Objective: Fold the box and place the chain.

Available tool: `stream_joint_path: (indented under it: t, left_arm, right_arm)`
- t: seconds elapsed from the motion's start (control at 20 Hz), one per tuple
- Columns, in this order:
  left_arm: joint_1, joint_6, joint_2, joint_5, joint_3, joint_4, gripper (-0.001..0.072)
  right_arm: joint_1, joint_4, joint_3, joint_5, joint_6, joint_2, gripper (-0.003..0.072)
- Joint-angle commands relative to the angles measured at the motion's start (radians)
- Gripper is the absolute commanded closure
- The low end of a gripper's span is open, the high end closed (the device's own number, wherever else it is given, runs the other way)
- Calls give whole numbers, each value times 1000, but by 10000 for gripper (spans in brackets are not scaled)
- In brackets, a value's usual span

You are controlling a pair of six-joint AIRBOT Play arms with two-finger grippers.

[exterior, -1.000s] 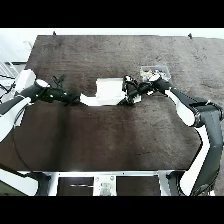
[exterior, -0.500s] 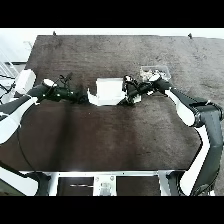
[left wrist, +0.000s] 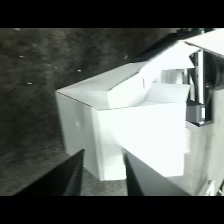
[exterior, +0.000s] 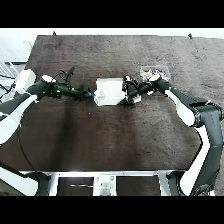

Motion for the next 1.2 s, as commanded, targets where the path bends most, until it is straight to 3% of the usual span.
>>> stream_joint_path:
  t: [0.0,0.15,0.45,0.7,1.15]
  left_arm:
    - [-19,1,0,-6,2,-23,378]
    - [-22,-18,0,-2,2,-24,330]
    - [-45,-90,0,22,5,-5,331]
    - [-95,-267,1,29,96,210,331]
    - [-172,-531,0,71,164,391,331]
  right_arm:
    - [0,0,0,0,0,0,105]
    - [0,0,0,0,0,0,105]
    - [0,0,0,0,0,0,105]
    - [0,0,0,0,0,0,105]
    - [0,0,0,0,0,0,105]
